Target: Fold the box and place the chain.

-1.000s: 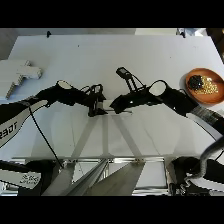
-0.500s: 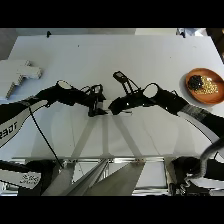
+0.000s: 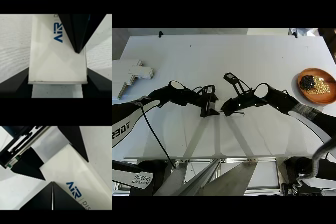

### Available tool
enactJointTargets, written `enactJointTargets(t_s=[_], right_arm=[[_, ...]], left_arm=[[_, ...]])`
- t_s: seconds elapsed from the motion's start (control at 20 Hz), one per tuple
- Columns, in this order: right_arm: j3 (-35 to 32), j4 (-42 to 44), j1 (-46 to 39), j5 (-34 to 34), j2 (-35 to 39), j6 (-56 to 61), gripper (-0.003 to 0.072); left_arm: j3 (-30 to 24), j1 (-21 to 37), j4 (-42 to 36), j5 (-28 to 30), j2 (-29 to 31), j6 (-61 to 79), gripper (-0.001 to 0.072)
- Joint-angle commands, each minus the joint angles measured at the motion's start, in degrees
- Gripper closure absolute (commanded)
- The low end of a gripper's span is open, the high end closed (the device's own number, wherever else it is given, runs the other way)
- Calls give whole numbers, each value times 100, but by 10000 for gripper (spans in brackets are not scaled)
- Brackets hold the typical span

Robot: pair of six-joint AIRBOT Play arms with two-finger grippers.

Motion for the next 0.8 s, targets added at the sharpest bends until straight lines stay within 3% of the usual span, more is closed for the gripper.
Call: enactJointTargets(t_s=[0.0,0.35,0.65,0.75], right_arm=[[-4,-282,-4,66,76,186,673],[-4,28,-101,-654,1235,-568,672],[-157,37,-1045,623,1727,-822,673],[-463,57,-1300,721,1727,-824,673]], left_arm=[[4,7,-2,0,2,-4,314],[4,7,-2,-2,2,-4,314],[4,7,-2,0,2,-4,314],[4,7,-2,-2,2,-4,314]])
